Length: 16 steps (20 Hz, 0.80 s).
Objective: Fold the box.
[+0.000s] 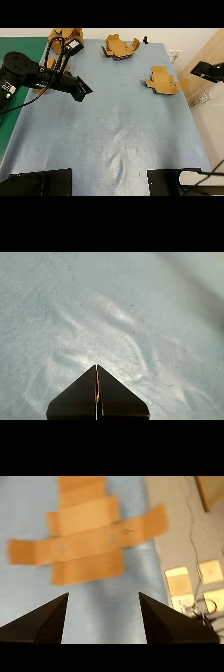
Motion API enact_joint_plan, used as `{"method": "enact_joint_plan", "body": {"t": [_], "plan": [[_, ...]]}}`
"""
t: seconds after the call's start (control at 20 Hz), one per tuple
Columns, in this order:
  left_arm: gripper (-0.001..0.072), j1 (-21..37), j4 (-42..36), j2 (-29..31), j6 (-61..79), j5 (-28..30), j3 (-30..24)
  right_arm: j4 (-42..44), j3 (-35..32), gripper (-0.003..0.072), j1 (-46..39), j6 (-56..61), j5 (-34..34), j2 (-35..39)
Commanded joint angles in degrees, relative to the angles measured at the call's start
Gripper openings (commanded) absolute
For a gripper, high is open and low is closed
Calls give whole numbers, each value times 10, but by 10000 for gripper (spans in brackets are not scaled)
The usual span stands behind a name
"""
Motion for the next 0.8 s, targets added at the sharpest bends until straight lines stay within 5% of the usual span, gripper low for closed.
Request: {"method": "enact_joint_plan", "body": {"t": [0.0,0.4,0.55,0.65,0.75], "plan": [[18,1,-2,0,0,19,0,-7,116,715,-54,-6,-49,-154],[18,1,-2,0,1,19,0,32,311,709,-50,-13,17,-365],[18,1,3,0,5,28,0,51,313,705,-47,-31,35,-387],[18,1,3,0,5,37,0,55,313,597,-46,-39,45,-396],[18,1,2,0,5,39,0,68,313,575,-45,-44,50,-405]]}}
